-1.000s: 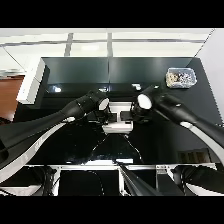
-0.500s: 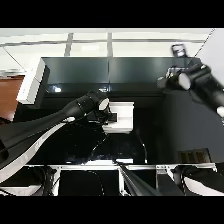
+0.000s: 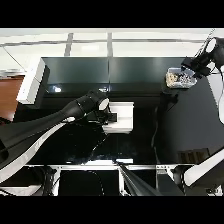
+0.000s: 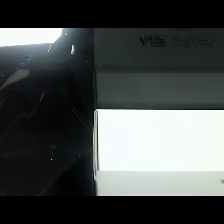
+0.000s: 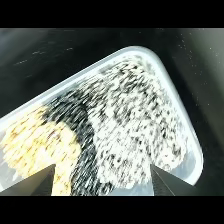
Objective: Fold the box and place the chain.
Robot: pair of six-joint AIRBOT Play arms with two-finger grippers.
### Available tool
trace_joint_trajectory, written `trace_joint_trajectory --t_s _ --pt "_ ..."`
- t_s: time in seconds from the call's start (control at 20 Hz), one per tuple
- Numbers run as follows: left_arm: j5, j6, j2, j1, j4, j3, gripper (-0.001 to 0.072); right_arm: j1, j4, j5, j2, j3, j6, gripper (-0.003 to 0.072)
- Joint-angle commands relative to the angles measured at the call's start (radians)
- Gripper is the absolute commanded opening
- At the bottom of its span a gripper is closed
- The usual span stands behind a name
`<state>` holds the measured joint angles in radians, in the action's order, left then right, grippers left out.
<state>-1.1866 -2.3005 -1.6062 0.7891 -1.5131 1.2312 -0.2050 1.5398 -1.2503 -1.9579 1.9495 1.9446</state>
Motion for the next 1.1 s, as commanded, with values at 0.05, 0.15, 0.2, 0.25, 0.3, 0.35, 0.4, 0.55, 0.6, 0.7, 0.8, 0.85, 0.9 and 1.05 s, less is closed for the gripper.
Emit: trace_joint_trajectory --t_s 0.05,0.15,0.2,0.25,0.3,0.35,0.4,0.55,0.6,0.7,0.8,0.85,0.9,1.05 --pt "-0.004 0.000 0.000 0.000 0.000 0.000 0.0026 -0.046 -0.038 -0.080 -0.131 0.135 -0.022 0.0596" --pt "-0.004 0.000 0.000 0.000 0.000 0.000 0.0026 -0.045 -0.015 -0.090 -0.139 0.135 -0.034 0.0581" --pt "-0.004 0.000 0.000 0.000 0.000 0.000 0.0026 -0.046 -0.009 -0.100 -0.142 0.135 -0.034 0.0578" --pt "-0.004 0.000 0.000 0.000 0.000 0.000 0.0026 -0.047 0.000 -0.109 -0.146 0.134 -0.034 0.0578" --pt "-0.004 0.000 0.000 0.000 0.000 0.000 0.0026 -0.049 0.000 -0.109 -0.149 0.127 -0.034 0.0578" --pt "-0.004 0.000 0.000 0.000 0.000 0.000 0.0026 -0.048 0.000 -0.110 -0.154 0.121 -0.038 0.0578" --pt "-0.003 0.000 0.000 0.000 0.000 0.000 0.0026 -0.047 -0.003 -0.111 -0.161 0.113 -0.046 0.0578" --pt "-0.003 0.000 0.000 0.000 0.000 0.000 0.0026 -0.042 -0.002 -0.098 -0.163 0.105 -0.079 0.0085" --pt "-0.003 0.000 0.000 0.000 0.000 0.000 0.0026 -0.042 -0.002 -0.100 -0.153 0.106 -0.107 0.0014" --pt "-0.003 0.000 0.000 0.000 0.000 0.000 0.0026 -0.042 0.013 -0.112 -0.106 0.106 -0.124 0.0013" --pt "-0.003 0.000 0.000 0.000 0.000 0.000 0.0026 -0.042 0.030 -0.130 -0.033 0.106 -0.170 0.0013" --pt "-0.003 0.000 0.000 0.000 0.000 0.000 0.0026 -0.041 0.025 -0.150 0.006 0.106 -0.227 0.0012" --pt "-0.003 0.000 0.000 0.000 0.000 0.000 0.0025 -0.036 0.026 -0.182 0.052 0.106 -0.282 0.0012" --pt "-0.003 0.000 0.000 0.000 0.000 0.000 0.0026 -0.030 -0.026 -0.249 0.201 0.099 -0.343 0.0012"
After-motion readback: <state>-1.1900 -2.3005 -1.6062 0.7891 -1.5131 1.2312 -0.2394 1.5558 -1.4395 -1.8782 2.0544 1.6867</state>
